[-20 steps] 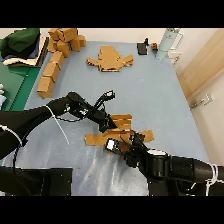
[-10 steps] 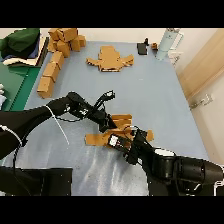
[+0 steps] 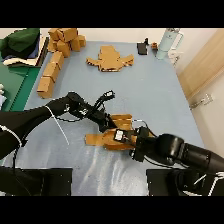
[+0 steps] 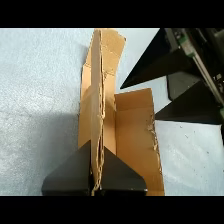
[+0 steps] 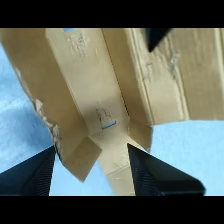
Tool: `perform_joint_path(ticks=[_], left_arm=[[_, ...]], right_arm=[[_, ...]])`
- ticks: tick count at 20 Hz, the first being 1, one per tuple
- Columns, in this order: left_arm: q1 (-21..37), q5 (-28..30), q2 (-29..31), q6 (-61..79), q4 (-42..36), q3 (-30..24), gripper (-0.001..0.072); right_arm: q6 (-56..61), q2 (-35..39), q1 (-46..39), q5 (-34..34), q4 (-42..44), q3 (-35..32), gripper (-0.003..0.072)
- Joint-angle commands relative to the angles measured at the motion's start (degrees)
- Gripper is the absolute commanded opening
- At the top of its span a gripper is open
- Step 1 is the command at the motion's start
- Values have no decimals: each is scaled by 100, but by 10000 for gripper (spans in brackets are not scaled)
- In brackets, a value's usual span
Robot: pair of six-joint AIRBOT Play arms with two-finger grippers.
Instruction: Fold the box.
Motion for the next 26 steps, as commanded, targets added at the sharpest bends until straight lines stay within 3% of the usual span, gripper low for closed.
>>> perform_joint_path(ticks=[1,4,10,14,18,26], left_arm=[[0,2,2,0,0,0,14],[2,2,2,0,2,0,15],[0,0,2,0,0,0,14],[0,2,2,0,0,0,14],[0,2,2,0,0,0,14],[0,2,2,0,0,0,14]], right_arm=[[-1515,225,-951,201,1021,-4,709],[-2396,37,-1451,487,1561,-2,709],[-2907,-428,-1508,979,1622,-2,708],[-3202,-455,-1596,933,1692,4,708],[-3202,-195,-1635,422,2004,11,708],[-3200,-125,-1635,544,1943,13,709]])
